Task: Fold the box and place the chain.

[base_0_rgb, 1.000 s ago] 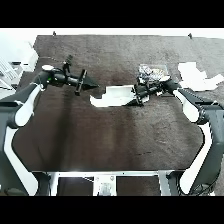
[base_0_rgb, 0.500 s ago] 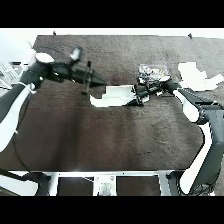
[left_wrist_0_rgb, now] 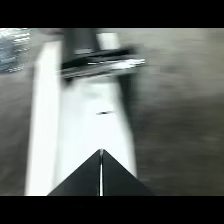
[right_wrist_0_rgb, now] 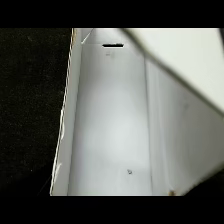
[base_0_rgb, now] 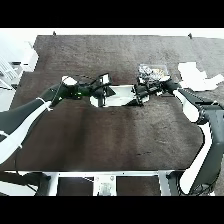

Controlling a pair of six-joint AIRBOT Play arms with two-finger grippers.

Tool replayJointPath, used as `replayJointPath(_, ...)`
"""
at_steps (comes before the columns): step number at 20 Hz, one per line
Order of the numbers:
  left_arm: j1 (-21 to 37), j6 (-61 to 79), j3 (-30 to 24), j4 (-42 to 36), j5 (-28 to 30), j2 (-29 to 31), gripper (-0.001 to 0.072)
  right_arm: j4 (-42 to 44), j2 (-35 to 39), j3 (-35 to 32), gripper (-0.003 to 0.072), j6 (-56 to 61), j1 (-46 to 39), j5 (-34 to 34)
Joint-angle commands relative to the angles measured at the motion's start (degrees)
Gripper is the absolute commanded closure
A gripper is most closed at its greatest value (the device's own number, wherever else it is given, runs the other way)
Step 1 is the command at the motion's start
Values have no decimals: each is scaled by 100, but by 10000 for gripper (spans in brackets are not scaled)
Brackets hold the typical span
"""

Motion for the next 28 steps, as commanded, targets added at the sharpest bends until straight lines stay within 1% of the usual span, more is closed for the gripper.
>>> replayJointPath(1,-39,9,85,-199,1259,-94,692,2,2,2,255,2,-2,2)
replayJointPath(2,0,-17,188,-208,1263,-181,692,2,2,2,255,2,0,4)
replayJointPath(6,264,-428,745,-205,590,-743,692,2,2,2,255,2,2,2)
replayJointPath(11,280,-704,1366,-208,435,-1394,692,2,2,2,256,2,2,2)
replayJointPath(13,282,-800,1532,-199,398,-1600,692,2,2,2,255,2,2,2)
replayJointPath(20,280,-1187,1539,-39,337,-1878,692,2,2,2,256,2,2,2)
replayJointPath(23,280,-1344,1539,295,188,-1882,693,2,2,2,255,2,2,2)
replayJointPath(28,282,-1331,1541,310,155,-1873,692,2,2,2,255,2,2,2)
